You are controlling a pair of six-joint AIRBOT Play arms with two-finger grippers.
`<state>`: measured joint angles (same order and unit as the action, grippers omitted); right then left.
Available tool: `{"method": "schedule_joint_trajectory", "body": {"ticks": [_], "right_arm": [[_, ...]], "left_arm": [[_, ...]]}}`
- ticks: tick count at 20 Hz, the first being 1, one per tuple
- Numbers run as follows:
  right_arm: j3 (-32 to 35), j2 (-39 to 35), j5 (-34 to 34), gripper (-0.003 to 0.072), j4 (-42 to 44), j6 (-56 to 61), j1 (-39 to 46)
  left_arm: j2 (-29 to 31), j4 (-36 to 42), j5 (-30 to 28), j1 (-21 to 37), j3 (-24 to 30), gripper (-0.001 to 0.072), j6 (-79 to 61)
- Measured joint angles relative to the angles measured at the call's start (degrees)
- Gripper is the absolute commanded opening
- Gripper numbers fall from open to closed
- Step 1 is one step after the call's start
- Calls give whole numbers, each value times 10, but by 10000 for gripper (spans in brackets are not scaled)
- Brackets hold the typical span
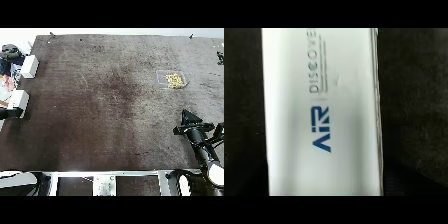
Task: Fold the box and place the chain.
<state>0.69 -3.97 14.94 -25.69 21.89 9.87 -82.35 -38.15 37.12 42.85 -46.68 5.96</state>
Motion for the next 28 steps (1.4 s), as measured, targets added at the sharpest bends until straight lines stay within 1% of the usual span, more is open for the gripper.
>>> {"method": "schedule_joint_trajectory", "body": {"ticks": [5, 7, 11, 12, 13, 14, 18, 20, 22, 23, 25, 28], "right_arm": [[0, 0, 0, 8, 0, 0, 0], [0, 0, 0, 8, 0, 0, 0], [0, 0, 0, 8, 0, 0, 0], [0, 0, 0, 8, 0, 0, 0], [0, 0, 0, 8, 0, 0, 0], [0, 0, 0, 8, 0, 0, 0], [0, 0, 0, 8, 0, 0, 0], [0, 0, 0, 8, 0, 0, 0], [0, 0, 0, 8, 0, 0, 0], [0, 0, 0, 8, 0, 0, 0], [0, 0, 0, 8, 0, 0, 0], [0, 0, 0, 8, 0, 0, 0]], "left_arm": [[19, -2, 15, 0, -13, 679, 23], [41, -3, 19, 0, -15, 679, 26], [104, 0, 23, 0, -16, 676, 29], [122, 8, 24, 0, -16, 504, 29], [139, 24, 28, 1, -16, 54, 30], [155, 43, 40, 1, -16, 11, 30], [195, 129, 119, 0, -19, 5, 12], [218, 181, 131, -5, -20, 5, 0], [250, 217, 112, -24, -20, 5, -10], [269, 229, 89, -41, -20, 4, -13], [309, 247, 40, -82, -20, 5, -20], [382, 264, -7, -160, -6, 5, -35]]}}
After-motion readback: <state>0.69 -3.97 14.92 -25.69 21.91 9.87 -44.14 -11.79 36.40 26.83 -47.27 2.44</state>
